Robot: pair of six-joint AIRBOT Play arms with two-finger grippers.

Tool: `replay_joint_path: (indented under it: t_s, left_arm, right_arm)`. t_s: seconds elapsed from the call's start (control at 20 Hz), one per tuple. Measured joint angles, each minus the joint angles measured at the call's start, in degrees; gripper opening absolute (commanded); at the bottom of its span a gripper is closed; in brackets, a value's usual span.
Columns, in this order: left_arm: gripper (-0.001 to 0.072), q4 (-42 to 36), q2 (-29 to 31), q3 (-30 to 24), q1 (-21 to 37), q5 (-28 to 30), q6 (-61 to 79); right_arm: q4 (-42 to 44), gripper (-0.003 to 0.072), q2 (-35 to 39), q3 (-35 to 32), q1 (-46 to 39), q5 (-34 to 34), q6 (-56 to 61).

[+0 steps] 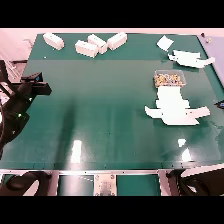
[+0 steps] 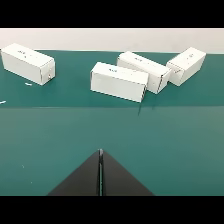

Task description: Fold the box and place the chain.

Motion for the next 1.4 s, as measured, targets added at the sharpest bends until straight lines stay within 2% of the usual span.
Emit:
replay_joint_path:
  t_s: [0.65,0.7,1.25,1.4]
  left_arm:
    - [0.002,0.0,0.0,0.0,0.0,0.0,0.0]
    - [0.002,-0.02,0.0,0.0,0.0,0.0,0.0]
    - [0.002,0.0,0.0,0.0,0.0,0.0,0.0]
    - [0.002,0.0,0.0,0.0,0.0,0.0,0.0]
  right_arm:
    - [-4.11,0.0472,-3.69,0.02,2.25,3.08,0.09]
    - [-4.15,0.0446,-3.74,-0.13,2.43,3.43,0.09]
    - [-4.42,0.0409,-6.84,-2.21,5.79,5.79,0.04]
    - [-3.96,0.0366,-7.93,-2.4,6.23,6.84,0.02]
